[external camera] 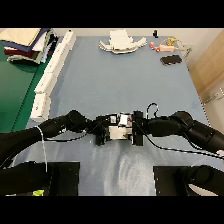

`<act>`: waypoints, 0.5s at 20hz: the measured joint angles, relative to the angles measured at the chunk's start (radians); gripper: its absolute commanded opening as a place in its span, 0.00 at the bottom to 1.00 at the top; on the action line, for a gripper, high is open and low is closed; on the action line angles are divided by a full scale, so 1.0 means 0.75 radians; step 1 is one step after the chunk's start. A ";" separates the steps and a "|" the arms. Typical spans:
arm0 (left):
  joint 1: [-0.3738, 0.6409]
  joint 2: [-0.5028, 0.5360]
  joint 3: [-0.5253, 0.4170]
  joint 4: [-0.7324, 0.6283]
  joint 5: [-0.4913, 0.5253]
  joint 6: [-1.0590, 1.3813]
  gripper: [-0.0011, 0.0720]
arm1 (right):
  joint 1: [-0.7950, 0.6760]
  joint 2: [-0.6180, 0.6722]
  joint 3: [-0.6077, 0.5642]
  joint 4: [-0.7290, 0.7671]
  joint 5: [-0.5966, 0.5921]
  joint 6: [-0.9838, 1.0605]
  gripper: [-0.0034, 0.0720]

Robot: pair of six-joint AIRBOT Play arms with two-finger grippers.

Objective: Fold the box.

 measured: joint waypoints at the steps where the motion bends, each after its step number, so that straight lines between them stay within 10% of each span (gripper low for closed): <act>1: 0.000 0.000 0.000 0.000 0.001 0.000 0.57 | 0.000 0.000 0.000 -0.004 0.005 -0.003 0.76; 10: 0.002 0.000 0.000 0.001 -0.001 0.003 0.57 | 0.001 0.003 0.021 -0.018 0.016 -0.011 0.76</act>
